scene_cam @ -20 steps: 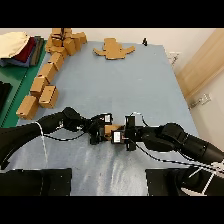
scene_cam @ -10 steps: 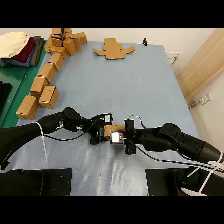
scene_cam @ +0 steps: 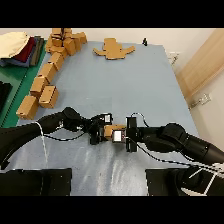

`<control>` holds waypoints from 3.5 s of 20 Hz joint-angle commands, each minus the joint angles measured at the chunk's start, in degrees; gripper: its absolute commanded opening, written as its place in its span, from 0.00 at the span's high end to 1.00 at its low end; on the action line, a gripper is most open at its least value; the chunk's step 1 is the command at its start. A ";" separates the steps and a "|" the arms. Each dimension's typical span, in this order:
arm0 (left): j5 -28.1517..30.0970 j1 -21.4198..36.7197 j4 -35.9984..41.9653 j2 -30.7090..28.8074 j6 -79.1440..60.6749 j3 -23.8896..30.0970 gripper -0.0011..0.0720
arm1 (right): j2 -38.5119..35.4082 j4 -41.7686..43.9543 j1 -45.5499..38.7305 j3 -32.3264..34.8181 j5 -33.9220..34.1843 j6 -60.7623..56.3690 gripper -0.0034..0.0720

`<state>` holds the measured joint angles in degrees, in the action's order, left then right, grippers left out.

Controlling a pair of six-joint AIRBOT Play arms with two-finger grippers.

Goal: Fold the box.

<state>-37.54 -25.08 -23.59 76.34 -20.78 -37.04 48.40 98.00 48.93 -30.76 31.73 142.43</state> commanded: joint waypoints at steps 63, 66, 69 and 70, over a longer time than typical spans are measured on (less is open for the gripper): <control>4.81 55.41 -34.32 -28.57 66.01 12.87 0.50 | 3.69 -17.25 -27.15 -0.83 3.13 -83.45 0.95; 5.33 55.41 -33.42 -23.69 65.11 12.87 0.50 | 3.67 -17.20 -27.15 -0.81 3.21 -83.45 0.95; 5.62 55.41 -33.40 -22.62 65.16 12.87 0.50 | 3.67 -17.20 -27.15 -0.81 3.26 -83.45 0.95; 5.64 55.41 -33.38 -22.69 65.16 12.87 0.50 | 3.67 -17.18 -27.15 -0.81 3.26 -83.47 0.95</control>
<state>-32.80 30.30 -57.95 52.29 44.75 -24.16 52.05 80.73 21.80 -31.55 35.00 58.98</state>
